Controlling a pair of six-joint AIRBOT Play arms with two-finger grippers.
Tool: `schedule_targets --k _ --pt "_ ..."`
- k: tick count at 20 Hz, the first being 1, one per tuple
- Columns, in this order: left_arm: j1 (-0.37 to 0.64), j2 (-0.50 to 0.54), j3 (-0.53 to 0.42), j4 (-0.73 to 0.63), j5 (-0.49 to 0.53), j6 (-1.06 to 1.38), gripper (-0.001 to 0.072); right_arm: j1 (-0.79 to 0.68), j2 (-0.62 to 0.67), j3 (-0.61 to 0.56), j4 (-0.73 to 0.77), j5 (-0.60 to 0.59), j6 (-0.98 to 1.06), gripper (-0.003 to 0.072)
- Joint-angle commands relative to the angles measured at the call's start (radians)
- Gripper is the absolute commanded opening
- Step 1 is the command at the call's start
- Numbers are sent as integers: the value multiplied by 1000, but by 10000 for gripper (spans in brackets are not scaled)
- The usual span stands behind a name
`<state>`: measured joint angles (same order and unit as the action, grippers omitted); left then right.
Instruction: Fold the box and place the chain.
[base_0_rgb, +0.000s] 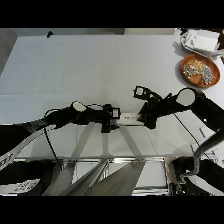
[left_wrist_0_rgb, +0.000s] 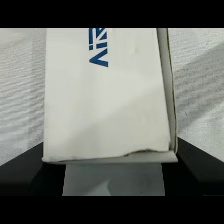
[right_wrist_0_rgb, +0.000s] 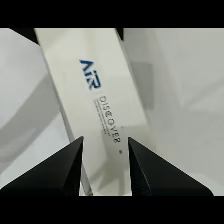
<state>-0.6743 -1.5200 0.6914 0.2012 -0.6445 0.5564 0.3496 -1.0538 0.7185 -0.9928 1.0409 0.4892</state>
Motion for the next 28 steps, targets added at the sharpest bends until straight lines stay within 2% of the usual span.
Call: schedule_targets --k 1,2,3,5,8,11,16,21,23,25,28 --pt "0 1 0 -3 4 -3 88 0 49 0 56 -11 -1 323" --pt "0 1 0 -3 4 -3 88 0 51 -1 82 -10 -1 314" --pt "0 1 0 -3 4 -3 88 0 51 -2 113 -10 0 247" --pt "0 1 0 -3 4 -3 88 0 51 -18 207 -13 -3 9" --pt "0 1 0 -3 4 -3 88 0 50 -97 312 -24 -122 9" --pt "0 1 0 -3 4 -3 88 0 48 -166 320 -98 -135 9" --pt "0 1 0 -3 4 -3 88 -1 19 -235 320 -121 -159 9" --pt "0 1 0 -3 4 -3 88 -1 -17 -250 316 -122 -159 9" --pt "0 1 0 -3 4 -3 88 -1 -14 -250 359 -102 -187 9" --pt "0 1 0 -3 4 -3 88 -1 10 -249 438 -72 -249 9" --pt "0 1 0 -3 4 -3 88 -1 83 -249 472 -57 -293 9"
